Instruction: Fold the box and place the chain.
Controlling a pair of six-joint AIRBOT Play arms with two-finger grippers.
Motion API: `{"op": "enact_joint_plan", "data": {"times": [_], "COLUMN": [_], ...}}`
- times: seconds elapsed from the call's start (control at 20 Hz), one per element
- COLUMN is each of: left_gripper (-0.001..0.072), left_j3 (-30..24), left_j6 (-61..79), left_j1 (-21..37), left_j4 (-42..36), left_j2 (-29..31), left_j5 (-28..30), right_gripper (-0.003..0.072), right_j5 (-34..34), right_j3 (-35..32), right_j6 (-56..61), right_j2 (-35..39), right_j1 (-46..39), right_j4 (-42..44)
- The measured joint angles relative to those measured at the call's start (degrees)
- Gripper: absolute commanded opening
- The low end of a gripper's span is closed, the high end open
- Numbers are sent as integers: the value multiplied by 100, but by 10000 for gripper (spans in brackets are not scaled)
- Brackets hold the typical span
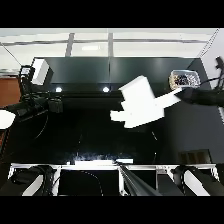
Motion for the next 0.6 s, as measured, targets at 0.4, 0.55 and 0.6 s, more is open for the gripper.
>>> {"op": "enact_joint_plan", "data": {"times": [0.4,0.55,0.6], "left_gripper": [704,704,704], "left_j3": [2,2,4], "left_j6": [-44,-92,-234], "left_j1": [-76,-310,-387], "left_j4": [-769,-1056,-1145], "left_j2": [-402,-737,-872], "left_j5": [-9,-83,-219], "right_gripper": [8,8,8], "right_j5": [-1655,-2417,-2575], "right_j3": [-2000,-2186,-2221], "right_j6": [-1797,-1974,-2006], "right_j2": [815,863,874], "right_j1": [1600,2070,2164], "right_j4": [940,844,828]}}
